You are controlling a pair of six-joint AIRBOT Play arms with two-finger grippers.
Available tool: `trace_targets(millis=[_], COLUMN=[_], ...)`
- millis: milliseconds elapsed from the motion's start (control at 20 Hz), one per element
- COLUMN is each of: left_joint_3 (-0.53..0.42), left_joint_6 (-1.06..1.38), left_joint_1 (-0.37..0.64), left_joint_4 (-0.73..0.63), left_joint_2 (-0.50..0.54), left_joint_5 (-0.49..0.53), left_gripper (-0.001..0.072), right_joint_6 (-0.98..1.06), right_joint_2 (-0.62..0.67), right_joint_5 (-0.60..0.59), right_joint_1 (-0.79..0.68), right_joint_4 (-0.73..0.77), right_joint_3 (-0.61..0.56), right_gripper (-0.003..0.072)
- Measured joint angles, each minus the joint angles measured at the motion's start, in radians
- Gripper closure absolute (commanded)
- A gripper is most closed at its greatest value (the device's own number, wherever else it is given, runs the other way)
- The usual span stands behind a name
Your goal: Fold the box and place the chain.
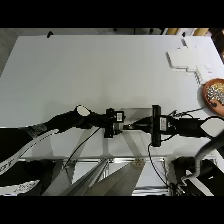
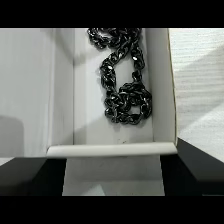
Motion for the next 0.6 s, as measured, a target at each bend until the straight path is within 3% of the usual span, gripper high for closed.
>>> trace_targets(millis=[150,250,350,600], left_joint_3=[0.000,0.000,0.000,0.000], left_joint_6=[0.000,0.000,0.000,0.000], left_joint_1=[0.000,0.000,0.000,0.000], left_joint_4=[0.000,0.000,0.000,0.000], left_joint_2=[0.000,0.000,0.000,0.000], left_joint_5=[0.000,0.000,0.000,0.000], left_gripper=[0.0397,0.0397,0.0397,0.0397], right_joint_6=[-0.020,-0.023,-0.014,0.055], right_joint_2=[-0.050,-0.093,-0.121,-0.096], right_joint_5=[-0.087,-0.128,-0.158,-0.111], right_joint_1=[0.071,0.094,0.106,0.026], right_joint_4=[0.027,0.029,0.001,-0.089], right_joint_3=[0.000,0.000,0.000,0.001], right_gripper=[0.0658,0.0617,0.0501,0.0500])
